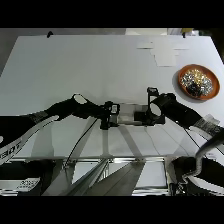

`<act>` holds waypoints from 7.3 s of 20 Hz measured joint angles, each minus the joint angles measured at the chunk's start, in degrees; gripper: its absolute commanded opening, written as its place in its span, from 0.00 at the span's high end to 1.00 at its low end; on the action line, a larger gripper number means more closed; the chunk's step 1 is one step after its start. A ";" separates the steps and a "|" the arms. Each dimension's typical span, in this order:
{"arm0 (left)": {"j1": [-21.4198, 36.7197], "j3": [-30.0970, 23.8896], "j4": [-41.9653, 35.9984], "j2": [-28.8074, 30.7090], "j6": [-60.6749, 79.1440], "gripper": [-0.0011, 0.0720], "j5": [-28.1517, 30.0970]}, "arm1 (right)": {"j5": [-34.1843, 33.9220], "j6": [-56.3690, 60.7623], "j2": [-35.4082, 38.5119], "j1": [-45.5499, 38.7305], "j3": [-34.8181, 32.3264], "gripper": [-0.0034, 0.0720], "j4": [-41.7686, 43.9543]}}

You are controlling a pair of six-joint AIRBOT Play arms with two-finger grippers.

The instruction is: Fold the box and place the chain.

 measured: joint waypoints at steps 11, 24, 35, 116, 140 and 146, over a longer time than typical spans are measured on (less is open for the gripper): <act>-0.02 0.00 -0.02 0.00 0.02 0.86 0.07 | 0.68 0.70 0.00 0.07 0.04 0.59 -0.33; -0.02 0.00 -0.04 0.00 -0.02 0.86 0.09 | 1.97 -1.14 -1.14 0.02 0.02 0.91 -0.90; -0.02 0.00 -0.04 0.00 -0.02 0.86 0.07 | 2.64 -6.45 1.03 0.02 0.00 0.56 -0.90; -0.02 0.00 -0.04 0.00 -0.02 0.86 0.07 | 12.70 -56.50 10.36 -56.22 29.62 0.93 4.59; -0.11 0.00 -0.04 0.00 -0.02 0.86 0.07 | 26.36 -58.80 43.78 -40.46 25.59 0.93 30.21; -0.11 0.00 -0.04 0.00 -0.02 0.86 0.07 | 18.93 -58.82 43.65 -29.46 13.07 0.93 33.31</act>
